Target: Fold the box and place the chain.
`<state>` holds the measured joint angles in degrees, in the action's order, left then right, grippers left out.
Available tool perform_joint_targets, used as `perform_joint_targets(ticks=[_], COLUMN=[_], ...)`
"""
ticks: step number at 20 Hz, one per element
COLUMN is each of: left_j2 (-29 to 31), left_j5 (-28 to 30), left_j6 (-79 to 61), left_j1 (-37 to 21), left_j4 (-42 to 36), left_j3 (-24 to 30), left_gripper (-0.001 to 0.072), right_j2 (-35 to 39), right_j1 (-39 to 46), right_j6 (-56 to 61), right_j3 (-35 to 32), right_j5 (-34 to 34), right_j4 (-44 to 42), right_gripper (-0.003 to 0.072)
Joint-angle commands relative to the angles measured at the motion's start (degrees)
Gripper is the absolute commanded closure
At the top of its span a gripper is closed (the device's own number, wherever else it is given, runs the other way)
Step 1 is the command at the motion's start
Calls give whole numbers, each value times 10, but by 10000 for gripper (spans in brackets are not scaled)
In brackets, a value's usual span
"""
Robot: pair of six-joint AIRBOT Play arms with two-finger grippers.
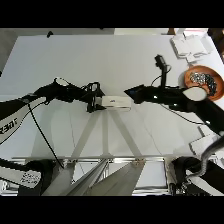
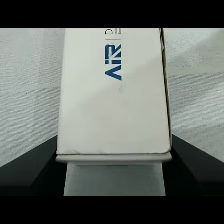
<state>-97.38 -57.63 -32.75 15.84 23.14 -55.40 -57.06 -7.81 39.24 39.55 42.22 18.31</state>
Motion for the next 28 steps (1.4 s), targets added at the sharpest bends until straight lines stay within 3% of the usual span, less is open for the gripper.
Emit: perform_joint_targets(ticks=[1,5,8,12,20,21,22,26,28], left_j2=[0,0,0,0,0,0,0,27,65], left_j5=[0,0,0,0,0,5,9,14,52], left_j6=[0,0,0,0,-3,-4,-2,28,90], left_j1=[0,0,0,0,0,0,1,1,1], left_j4=[0,0,0,0,-19,-22,-29,-26,-12], left_j3=[0,0,0,0,0,0,0,0,0], left_gripper=[373,373,373,373,366,439,684,704,704], right_j2=[107,208,243,243,243,243,243,243,243], right_j1=[24,32,33,33,33,33,32,32,32], right_j6=[44,196,298,472,525,525,527,540,540], right_j3=[1,1,1,1,1,1,1,1,1], right_j5=[45,175,269,268,130,121,116,115,116], right_j4=[123,382,600,814,822,821,821,812,803], right_gripper=[677,677,677,677,677,677,677,677,677])
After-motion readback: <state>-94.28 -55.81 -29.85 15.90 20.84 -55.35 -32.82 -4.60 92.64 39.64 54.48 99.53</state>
